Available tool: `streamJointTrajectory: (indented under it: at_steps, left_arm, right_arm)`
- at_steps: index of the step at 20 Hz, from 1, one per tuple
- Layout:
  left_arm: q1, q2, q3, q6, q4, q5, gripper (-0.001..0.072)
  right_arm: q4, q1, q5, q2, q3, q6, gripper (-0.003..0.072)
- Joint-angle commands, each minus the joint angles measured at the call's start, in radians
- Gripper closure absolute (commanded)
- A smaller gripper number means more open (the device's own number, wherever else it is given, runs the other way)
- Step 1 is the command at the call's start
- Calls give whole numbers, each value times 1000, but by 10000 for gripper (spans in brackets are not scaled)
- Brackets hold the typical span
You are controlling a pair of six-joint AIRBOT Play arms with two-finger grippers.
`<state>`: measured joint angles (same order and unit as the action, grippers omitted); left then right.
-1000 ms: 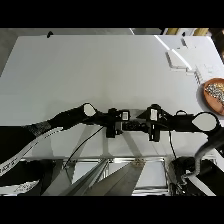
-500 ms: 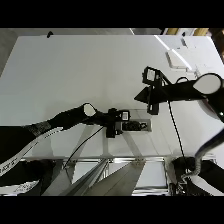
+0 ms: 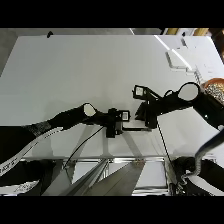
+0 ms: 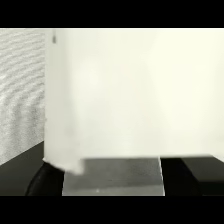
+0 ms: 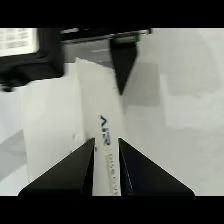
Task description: Fold the box and place the chain.
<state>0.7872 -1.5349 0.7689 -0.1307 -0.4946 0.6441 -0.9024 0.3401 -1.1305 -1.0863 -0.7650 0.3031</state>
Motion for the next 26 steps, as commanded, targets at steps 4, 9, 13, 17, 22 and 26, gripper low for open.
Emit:
streamJointTrajectory:
  at_steps: [4, 9, 13, 17, 22, 26]
  left_arm:
    - [0, 0, 0, 0, 0, 0, 578]
    - [0, 1, 0, 0, 0, 0, 578]
    - [0, 1, 0, 0, 0, 0, 578]
    - [0, 1, 0, 0, 0, 0, 578]
    - [0, 0, 0, 0, 0, 0, 578]
    - [0, 0, 0, 0, 0, 0, 578]
  right_arm:
    - [-40, 63, 49, 108, 96, -50, 364]
    - [-125, 82, 78, 110, 122, -48, 346]
    - [-177, 82, 103, 114, 122, -38, 418]
    - [-174, 82, 103, 120, 122, -38, 516]
    - [-158, 83, 112, 120, 140, -39, 534]
    - [-155, 83, 150, 120, 188, -39, 527]
